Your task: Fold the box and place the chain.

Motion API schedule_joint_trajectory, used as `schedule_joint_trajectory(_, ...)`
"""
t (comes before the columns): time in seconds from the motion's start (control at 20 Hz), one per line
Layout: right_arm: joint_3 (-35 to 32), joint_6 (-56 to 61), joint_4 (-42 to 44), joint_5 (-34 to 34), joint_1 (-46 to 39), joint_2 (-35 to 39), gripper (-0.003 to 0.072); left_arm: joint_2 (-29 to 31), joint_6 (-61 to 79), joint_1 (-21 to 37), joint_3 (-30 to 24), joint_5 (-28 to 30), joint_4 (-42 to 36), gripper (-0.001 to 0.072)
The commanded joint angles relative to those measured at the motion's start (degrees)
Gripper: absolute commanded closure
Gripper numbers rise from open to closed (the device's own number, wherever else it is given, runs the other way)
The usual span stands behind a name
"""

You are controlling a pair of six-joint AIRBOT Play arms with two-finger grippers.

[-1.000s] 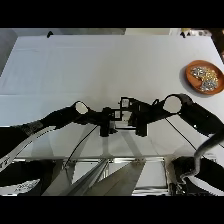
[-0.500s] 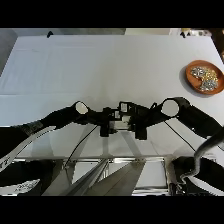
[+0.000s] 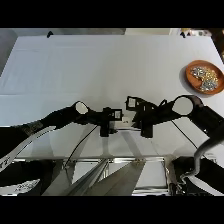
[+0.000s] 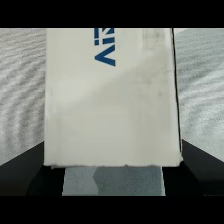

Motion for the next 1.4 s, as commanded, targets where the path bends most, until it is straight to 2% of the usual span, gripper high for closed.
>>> schedule_joint_trajectory(0.0, -0.5, -0.7, 3.2, 5.8, -4.7, 1.0, 0.0665, 0.0, 0.0, 0.0, 0.0, 0.0, 0.0, 0.0659)
schedule_joint_trajectory(0.35, -5.6, -3.1, 3.6, 2.7, -6.8, 0.9, 0.0665, 0.0, 0.0, 0.0, 0.0, 0.0, 0.0, 0.0659)
schedule_joint_trajectory(0.85, -7.7, -3.3, 3.1, 1.9, -6.8, -0.9, 0.0665, 0.0, 0.0, 0.0, 0.0, 0.0, 0.0, 0.0659)
schedule_joint_trajectory(1.1, -8.9, -3.2, 2.9, -1.4, -6.8, -0.9, 0.0665, 0.0, 0.0, 0.0, 0.0, 0.0, 0.0, 0.0659)
schedule_joint_trajectory(1.35, -9.2, -3.0, 1.8, -1.8, -6.8, -2.4, 0.0665, 0.0, 0.0, 0.0, 0.0, 0.0, 0.0, 0.0659)
